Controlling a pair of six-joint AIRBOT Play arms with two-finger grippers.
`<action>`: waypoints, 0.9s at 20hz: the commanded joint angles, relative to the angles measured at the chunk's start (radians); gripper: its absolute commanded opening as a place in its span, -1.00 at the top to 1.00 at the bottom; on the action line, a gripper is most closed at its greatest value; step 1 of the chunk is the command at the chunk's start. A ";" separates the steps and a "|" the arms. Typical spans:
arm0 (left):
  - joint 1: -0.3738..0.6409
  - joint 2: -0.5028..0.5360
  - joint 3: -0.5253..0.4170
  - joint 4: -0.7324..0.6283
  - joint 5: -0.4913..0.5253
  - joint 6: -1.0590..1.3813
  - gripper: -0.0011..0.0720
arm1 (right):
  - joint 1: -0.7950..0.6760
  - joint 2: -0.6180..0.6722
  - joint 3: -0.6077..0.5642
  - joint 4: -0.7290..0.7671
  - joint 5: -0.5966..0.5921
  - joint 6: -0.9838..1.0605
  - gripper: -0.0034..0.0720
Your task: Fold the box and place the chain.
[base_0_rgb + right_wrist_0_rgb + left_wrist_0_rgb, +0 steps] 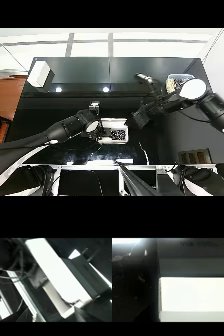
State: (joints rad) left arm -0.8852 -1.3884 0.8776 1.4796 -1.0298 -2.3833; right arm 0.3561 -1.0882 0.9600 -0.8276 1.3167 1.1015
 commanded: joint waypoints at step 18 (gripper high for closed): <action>0.069 0.266 0.052 0.089 -0.187 0.402 -0.41 | -0.233 0.034 0.005 -0.049 0.172 0.000 -0.87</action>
State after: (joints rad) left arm -0.8433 -1.2018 0.9375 1.5482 -1.1423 -2.2147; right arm 0.1238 -1.0546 0.9638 -0.8768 1.4860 1.1023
